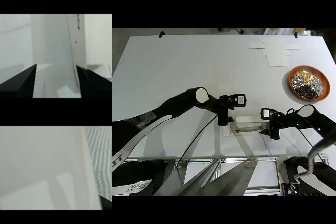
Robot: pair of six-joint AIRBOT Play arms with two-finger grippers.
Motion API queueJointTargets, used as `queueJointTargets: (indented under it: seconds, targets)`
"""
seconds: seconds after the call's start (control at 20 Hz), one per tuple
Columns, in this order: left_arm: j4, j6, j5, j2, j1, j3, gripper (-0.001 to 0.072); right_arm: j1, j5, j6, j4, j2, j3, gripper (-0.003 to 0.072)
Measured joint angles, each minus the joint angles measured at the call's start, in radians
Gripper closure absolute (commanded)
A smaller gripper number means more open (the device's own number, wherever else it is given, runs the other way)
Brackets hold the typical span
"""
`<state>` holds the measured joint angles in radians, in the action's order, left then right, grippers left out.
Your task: Fold the box and place the chain.
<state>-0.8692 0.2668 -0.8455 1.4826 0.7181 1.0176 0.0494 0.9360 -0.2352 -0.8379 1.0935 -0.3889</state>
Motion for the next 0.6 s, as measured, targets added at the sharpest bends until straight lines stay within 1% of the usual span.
queueJointTargets:
  seconds: [0.05, 0.1, 0.15, 0.2, 0.35, 0.45, 0.5, 0.6]
  targets:
    - [-0.045, 0.039, -0.031, -0.021, -0.002, 0.0, 0.0169, 0.0, 0.0, 0.0, 0.0, 0.0, 0.0, 0.0346]
    - [-0.084, 0.081, -0.061, -0.042, -0.003, 0.0, 0.033, 0.0, 0.0, 0.0, 0.0, 0.0, 0.0, 0.0346]
    - [-0.129, 0.133, -0.089, -0.064, -0.002, 0.0, 0.0595, 0.0, 0.0, 0.0, 0.0, 0.0, 0.0, 0.0346]
    - [-0.171, 0.182, -0.117, -0.084, 0.003, 0.0, 0.0702, 0.0, 0.0, 0.0, 0.0, 0.0, 0.0, 0.0346]
    - [-0.252, 0.306, -0.182, -0.135, 0.044, 0.0, 0.0708, 0.0, -0.001, 0.0, 0.0, 0.0, 0.0, 0.0346]
    - [-0.259, 0.374, -0.194, -0.152, 0.094, 0.0, 0.0708, 0.0, -0.001, 0.0, 0.0, 0.0, 0.0, 0.0346]
    - [-0.253, 0.405, -0.189, -0.157, 0.124, 0.0, 0.0708, 0.0, -0.001, -0.001, 0.0, 0.0, 0.0, 0.0346]
    - [-0.225, 0.446, -0.138, -0.163, 0.177, 0.0, 0.0708, 0.0, -0.001, -0.001, 0.0, 0.0, 0.0, 0.0346]
